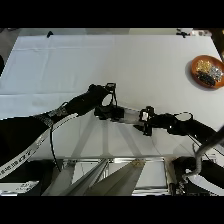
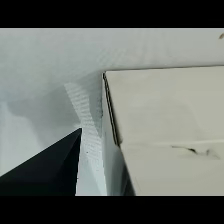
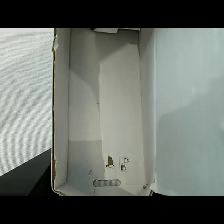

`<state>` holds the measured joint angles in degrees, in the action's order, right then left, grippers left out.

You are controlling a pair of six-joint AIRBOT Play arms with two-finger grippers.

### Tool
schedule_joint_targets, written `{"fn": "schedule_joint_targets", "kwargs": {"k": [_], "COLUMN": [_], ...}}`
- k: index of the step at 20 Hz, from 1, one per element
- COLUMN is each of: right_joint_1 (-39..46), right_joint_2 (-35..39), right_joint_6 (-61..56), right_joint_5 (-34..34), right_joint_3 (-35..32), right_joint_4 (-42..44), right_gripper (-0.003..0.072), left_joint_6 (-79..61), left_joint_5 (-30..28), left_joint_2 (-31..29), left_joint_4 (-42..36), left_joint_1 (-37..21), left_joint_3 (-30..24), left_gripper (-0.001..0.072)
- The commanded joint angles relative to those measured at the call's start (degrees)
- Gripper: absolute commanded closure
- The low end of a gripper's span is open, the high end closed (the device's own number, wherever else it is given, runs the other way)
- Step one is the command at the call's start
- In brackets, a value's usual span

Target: Fold the box and place the chain.

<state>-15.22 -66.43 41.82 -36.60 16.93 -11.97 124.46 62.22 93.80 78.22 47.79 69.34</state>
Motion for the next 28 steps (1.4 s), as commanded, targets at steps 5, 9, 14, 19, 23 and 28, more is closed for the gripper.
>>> {"fn": "schedule_joint_targets", "kwargs": {"k": [5, 9, 14, 19, 23, 28], "right_joint_1": [0.00, 0.00, 0.00, 0.00, 0.00, 0.00], "right_joint_2": [0.00, 0.00, 0.00, 0.00, 0.00, 0.00], "right_joint_6": [0.04, 0.04, 0.04, 0.04, 0.07, 0.04], "right_joint_5": [-0.07, -0.07, -0.07, -0.07, -0.07, -0.07], "right_joint_3": [-0.02, -0.02, -0.02, -0.02, -0.02, -0.02], "right_joint_4": [0.00, 0.00, -0.02, 0.00, 0.00, 0.00], "right_gripper": [0.0217, 0.0217, 0.0217, 0.0217, 0.0217, 0.0217], "left_joint_6": [0.09, 0.07, -3.61, -3.63, -3.63, -6.64], "left_joint_5": [-1.62, -2.43, -2.67, -2.01, -1.97, -0.46], "left_joint_2": [0.17, 2.27, 2.80, 2.67, 1.25, -2.56], "left_joint_4": [1.62, 1.33, 0.15, -0.39, -0.39, -0.48], "left_joint_1": [0.00, 0.04, 0.17, 0.61, 0.85, 0.28], "left_joint_3": [0.68, 0.68, 0.68, 0.68, 0.68, 0.68], "left_gripper": [0.0257, 0.0314, 0.0706, 0.0617, 0.0313, 0.0239]}}
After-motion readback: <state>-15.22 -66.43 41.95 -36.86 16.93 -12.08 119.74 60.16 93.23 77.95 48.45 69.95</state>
